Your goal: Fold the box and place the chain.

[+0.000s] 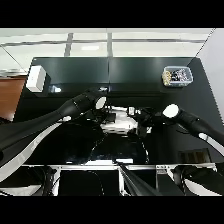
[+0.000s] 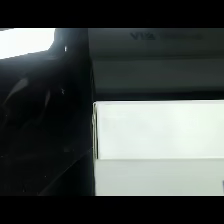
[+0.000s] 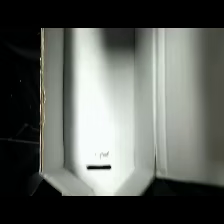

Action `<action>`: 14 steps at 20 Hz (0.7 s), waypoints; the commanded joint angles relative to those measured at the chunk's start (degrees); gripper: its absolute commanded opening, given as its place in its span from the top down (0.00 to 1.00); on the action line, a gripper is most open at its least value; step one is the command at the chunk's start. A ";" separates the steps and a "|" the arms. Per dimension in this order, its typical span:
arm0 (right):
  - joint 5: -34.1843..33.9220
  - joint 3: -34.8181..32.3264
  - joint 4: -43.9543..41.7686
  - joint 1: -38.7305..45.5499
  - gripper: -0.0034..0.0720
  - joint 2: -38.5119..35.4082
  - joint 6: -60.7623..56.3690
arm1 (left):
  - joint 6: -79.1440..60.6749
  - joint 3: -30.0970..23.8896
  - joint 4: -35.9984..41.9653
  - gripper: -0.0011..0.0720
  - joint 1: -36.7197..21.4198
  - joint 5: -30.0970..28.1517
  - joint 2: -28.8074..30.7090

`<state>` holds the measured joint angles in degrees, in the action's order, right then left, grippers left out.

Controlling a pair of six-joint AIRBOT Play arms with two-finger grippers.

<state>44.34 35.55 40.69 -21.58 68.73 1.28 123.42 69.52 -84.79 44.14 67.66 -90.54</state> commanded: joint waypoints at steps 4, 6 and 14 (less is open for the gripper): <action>5.55 0.00 10.21 1.60 0.01 -4.83 -6.58 | 0.07 0.04 0.22 0.95 0.00 0.22 -0.02; 3.21 0.00 8.17 0.59 0.01 -4.00 -5.92 | 0.07 0.04 0.22 0.95 0.00 0.11 -0.02; 1.88 0.00 1.99 -1.33 0.74 -0.76 -5.35 | 0.04 0.04 0.22 0.95 0.00 0.09 -0.02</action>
<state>45.74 35.55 45.36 -22.65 67.55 -4.10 123.44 69.52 -84.58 44.14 67.79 -90.54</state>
